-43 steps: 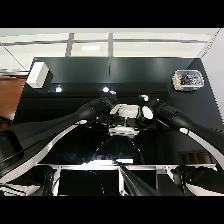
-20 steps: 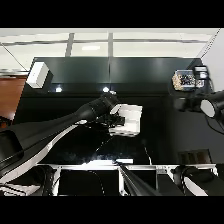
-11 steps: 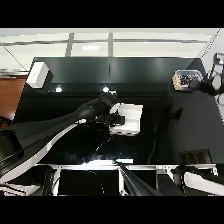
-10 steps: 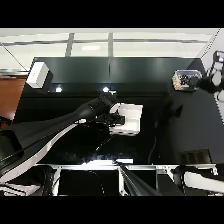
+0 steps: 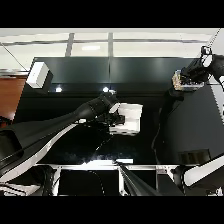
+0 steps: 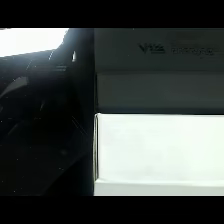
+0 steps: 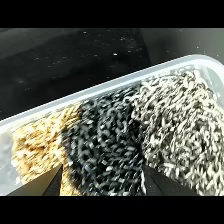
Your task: Fold the box and place the chain.
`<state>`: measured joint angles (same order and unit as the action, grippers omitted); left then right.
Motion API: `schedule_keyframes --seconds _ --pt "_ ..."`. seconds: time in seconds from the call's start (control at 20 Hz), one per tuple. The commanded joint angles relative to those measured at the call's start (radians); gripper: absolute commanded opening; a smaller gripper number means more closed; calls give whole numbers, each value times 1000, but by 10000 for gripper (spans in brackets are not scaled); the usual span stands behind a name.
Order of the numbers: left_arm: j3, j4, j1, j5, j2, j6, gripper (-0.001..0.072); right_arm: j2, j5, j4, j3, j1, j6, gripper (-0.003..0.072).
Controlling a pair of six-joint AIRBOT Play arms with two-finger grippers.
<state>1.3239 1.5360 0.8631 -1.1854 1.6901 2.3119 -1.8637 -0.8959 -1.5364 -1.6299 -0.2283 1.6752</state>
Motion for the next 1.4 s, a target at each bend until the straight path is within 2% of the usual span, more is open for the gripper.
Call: schedule_keyframes --seconds 0.0,0.1,0.2,0.3,0.35,0.4,0.55,0.8,0.95,1.1,1.25,1.35 --pt "0 0 -1 -4 -1 0 27 -42 10 14 -24 -3 -7 560" --pt "0 0 -1 -4 -1 0 27 -52 16 14 -24 -3 -7 479" --pt "0 0 0 -4 -1 -1 27 -61 12 14 -24 -3 -7 469" --pt "0 0 0 -4 -1 0 27 -58 2 9 -32 -3 -8 100" --pt "0 0 0 -5 -1 -1 27 -51 -11 8 -48 -3 -9 31" --pt "0 0 0 -5 -1 0 27 -39 -29 3 -66 -3 -12 11" --pt "0 0 0 -4 -1 -1 27 50 -72 -38 -77 -3 -35 10" --pt "0 0 0 -4 -1 0 27 237 -144 -14 -77 -23 -151 9" --pt "0 0 0 -5 -1 0 27 383 -139 92 -77 -26 -204 9" --pt "0 0 -1 -3 -1 0 27 517 -227 161 -74 -24 -272 9" --pt "0 0 -1 -1 -1 0 27 673 -273 328 -1 -24 -325 9" --pt "0 0 0 -3 -1 0 27 770 -367 465 55 -24 -394 9"
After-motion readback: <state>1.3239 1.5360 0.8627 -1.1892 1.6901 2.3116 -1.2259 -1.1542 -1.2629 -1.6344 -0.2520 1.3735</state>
